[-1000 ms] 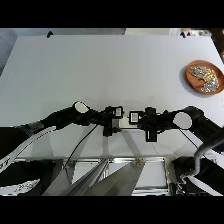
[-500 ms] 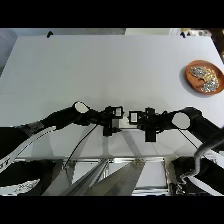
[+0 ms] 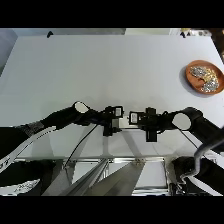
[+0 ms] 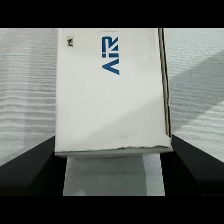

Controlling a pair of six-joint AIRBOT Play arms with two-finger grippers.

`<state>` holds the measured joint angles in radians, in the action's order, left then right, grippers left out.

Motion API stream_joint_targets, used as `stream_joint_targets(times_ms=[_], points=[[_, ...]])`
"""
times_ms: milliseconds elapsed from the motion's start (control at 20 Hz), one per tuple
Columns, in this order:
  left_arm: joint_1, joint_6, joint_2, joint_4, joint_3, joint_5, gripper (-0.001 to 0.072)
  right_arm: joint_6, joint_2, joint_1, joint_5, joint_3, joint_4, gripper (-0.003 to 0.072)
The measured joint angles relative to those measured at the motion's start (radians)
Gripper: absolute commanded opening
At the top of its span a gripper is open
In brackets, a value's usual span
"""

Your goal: Fold the box and place the chain.

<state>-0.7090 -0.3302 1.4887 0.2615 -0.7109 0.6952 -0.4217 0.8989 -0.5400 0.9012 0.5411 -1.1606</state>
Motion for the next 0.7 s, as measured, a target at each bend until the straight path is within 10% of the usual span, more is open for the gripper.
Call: stream_joint_targets(times_ms=[300,700], points=[[0.000,-0.003,0.000,0.002,0.000,-0.002,0.0209,-0.200,-0.118,0.044,0.070,0.026,-0.114,0.0016],[0.000,-0.003,0.000,0.004,0.000,-0.003,0.0209,-0.685,-0.156,0.448,0.291,0.043,-0.218,0.0017]])
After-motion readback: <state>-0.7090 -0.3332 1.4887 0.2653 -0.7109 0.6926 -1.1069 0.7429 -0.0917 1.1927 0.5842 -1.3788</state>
